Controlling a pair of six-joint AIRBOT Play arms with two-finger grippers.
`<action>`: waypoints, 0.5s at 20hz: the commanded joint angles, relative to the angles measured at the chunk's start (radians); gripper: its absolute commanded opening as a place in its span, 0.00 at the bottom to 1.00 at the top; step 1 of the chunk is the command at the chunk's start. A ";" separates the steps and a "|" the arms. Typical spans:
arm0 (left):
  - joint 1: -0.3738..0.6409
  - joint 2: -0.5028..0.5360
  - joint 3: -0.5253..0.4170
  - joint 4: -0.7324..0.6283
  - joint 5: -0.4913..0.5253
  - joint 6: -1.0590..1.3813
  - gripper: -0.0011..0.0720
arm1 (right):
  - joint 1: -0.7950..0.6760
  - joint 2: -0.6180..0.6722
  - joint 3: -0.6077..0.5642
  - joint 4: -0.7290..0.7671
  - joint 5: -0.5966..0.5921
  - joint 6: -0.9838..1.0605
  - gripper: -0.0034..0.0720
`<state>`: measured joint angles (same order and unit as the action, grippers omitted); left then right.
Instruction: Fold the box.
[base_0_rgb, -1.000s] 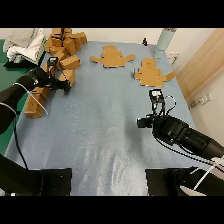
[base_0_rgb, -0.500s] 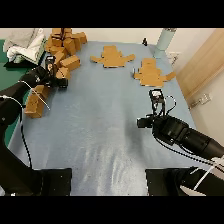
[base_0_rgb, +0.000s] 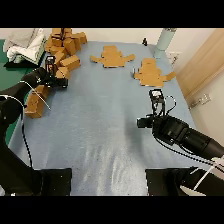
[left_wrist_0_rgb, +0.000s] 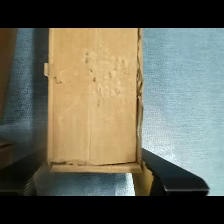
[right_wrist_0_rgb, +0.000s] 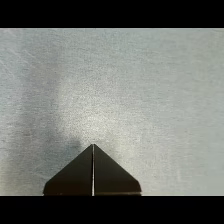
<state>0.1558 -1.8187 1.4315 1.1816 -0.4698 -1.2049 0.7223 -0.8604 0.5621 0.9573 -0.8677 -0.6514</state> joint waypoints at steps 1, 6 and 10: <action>0.001 -0.001 0.001 0.001 -0.014 -0.009 0.98 | 0.000 0.000 0.000 0.000 0.000 0.000 0.05; 0.034 0.030 0.011 0.002 -0.203 -0.023 0.98 | 0.000 0.000 0.000 0.000 0.000 0.000 0.05; 0.059 0.105 0.096 0.006 -0.522 -0.022 0.98 | 0.000 -0.001 0.000 -0.002 0.001 0.000 0.05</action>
<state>0.2008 -1.7561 1.4811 1.1854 -0.7650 -1.2274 0.7223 -0.8604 0.5621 0.9569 -0.8677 -0.6514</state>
